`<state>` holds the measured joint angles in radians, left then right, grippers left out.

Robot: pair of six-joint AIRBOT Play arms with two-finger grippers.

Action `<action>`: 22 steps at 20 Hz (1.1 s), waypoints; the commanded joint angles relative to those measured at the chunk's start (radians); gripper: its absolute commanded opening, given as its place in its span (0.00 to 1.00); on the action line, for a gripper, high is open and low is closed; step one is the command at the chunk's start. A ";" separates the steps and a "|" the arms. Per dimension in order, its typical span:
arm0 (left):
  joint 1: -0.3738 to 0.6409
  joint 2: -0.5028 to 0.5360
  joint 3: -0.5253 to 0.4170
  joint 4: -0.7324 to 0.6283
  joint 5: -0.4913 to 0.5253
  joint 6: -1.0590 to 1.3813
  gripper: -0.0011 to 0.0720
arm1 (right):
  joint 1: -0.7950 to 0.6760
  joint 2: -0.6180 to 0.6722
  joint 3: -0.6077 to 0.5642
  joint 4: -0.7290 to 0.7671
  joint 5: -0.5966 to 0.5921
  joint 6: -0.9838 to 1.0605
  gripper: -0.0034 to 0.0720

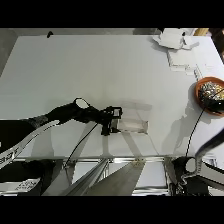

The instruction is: Fold the box and place the chain.

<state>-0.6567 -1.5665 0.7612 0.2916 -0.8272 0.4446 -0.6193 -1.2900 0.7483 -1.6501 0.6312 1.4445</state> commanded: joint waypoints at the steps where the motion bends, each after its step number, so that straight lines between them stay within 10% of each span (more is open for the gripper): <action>1: 0.000 0.000 0.000 0.000 0.000 0.000 0.39 | -0.001 0.029 0.000 0.071 -0.027 -0.030 0.06; 9: 0.000 0.000 0.000 0.000 0.000 0.000 0.39 | -0.001 0.068 0.000 0.248 -0.055 -0.156 0.07; 12: 0.000 0.000 0.000 0.000 0.000 0.000 0.39 | -0.001 0.064 0.000 0.274 -0.060 -0.174 0.29; 22: 0.000 0.000 0.000 0.000 0.000 0.000 0.39 | -0.001 0.003 0.000 0.259 -0.016 -0.163 0.29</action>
<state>-0.6567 -1.5665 0.7612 0.2916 -0.8272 0.4446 -0.6201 -1.2762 0.7483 -1.3861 0.6071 1.2781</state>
